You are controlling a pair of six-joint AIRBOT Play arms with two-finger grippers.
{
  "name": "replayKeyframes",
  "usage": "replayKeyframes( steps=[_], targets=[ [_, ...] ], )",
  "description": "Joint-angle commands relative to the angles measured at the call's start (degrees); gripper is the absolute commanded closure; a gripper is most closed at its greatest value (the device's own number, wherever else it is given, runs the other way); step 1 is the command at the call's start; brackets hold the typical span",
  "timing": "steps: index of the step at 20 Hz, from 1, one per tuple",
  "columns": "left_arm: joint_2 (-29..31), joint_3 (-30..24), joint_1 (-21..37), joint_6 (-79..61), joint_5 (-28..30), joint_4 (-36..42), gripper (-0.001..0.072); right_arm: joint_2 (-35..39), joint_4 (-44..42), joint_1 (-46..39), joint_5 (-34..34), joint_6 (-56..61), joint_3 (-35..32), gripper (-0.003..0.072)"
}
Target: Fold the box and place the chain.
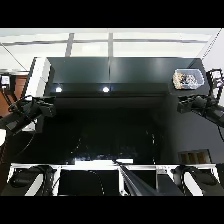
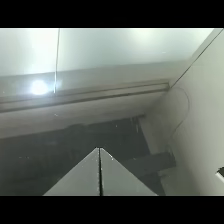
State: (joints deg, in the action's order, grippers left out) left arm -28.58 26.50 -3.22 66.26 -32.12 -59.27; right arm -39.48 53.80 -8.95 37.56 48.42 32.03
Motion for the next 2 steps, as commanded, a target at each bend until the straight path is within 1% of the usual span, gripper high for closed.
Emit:
replayKeyframes(
  steps=[1,2],
  targets=[
    [0.04,-0.09,0.04,0.07,0.04,-0.04,0.0684,0.04,0.02,0.02,-0.09,0.02,-0.04,0.0673],
    [0.04,-0.09,0.04,0.07,0.04,-0.02,0.0684,0.04,0.02,0.02,-0.09,0.02,-0.04,0.0673]
  ],
)
